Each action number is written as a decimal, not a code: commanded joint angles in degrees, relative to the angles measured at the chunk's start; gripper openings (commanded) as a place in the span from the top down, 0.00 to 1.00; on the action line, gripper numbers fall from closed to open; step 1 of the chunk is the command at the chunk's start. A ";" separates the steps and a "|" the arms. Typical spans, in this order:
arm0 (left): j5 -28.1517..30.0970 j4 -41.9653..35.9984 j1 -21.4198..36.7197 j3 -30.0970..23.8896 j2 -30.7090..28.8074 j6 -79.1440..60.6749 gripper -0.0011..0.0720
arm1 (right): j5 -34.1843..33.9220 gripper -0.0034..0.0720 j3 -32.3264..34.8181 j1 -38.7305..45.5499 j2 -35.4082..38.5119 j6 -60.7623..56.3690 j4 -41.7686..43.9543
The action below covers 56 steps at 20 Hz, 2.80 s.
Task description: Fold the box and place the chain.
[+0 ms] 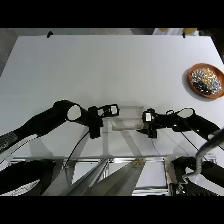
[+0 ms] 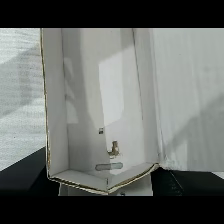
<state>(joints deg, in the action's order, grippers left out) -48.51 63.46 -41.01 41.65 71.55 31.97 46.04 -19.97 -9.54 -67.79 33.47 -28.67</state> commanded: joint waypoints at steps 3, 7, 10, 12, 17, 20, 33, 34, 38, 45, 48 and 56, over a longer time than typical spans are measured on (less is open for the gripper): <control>6.03 -5.73 1.11 -1.81 0.11 -15.50 0.73 | 0.02 0.56 0.00 0.02 0.04 0.00 0.02; 9.38 -7.13 1.09 -1.81 0.96 -15.98 0.50 | 0.02 0.56 0.00 0.02 0.02 0.00 0.02; 10.05 -7.28 0.79 -1.81 3.45 -16.74 0.45 | 0.02 0.56 0.00 0.02 0.02 0.00 0.02; 11.32 -7.30 0.35 -1.81 4.72 -16.70 0.45 | 0.02 0.56 0.00 0.02 0.02 0.00 0.02; 12.35 -6.86 0.22 -1.99 4.79 -16.06 0.45 | 0.02 0.56 0.00 0.02 0.02 0.00 0.02; 12.57 -6.88 0.20 -3.93 4.79 -16.06 0.45 | 0.02 0.56 0.00 0.02 0.02 0.00 0.02; 13.62 -7.48 1.84 -4.90 -1.05 -18.29 0.45 | 0.02 0.56 0.00 0.02 0.02 0.00 0.02; 13.11 -8.20 1.81 -4.90 -1.01 -20.11 0.45 | 0.02 0.56 0.00 0.02 0.04 0.00 0.02; 13.18 -12.94 1.73 -4.90 -0.74 -30.58 0.45 | 0.02 0.56 0.00 0.02 0.02 0.00 0.02; 12.00 -15.08 0.37 -4.90 2.67 -32.06 0.56 | 0.02 0.56 0.00 0.02 0.04 0.00 0.02; 10.56 -15.47 -0.52 -4.90 2.58 -32.02 0.64 | 0.02 0.56 0.00 0.02 0.04 0.00 0.02; 15.13 -17.75 -1.20 -4.90 2.60 -32.02 0.65 | 0.02 0.56 0.00 0.02 0.02 0.00 0.02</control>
<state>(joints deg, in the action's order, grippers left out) -36.51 47.42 -42.11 36.75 74.13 -0.01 46.06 -19.97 -9.54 -67.79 33.47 -28.64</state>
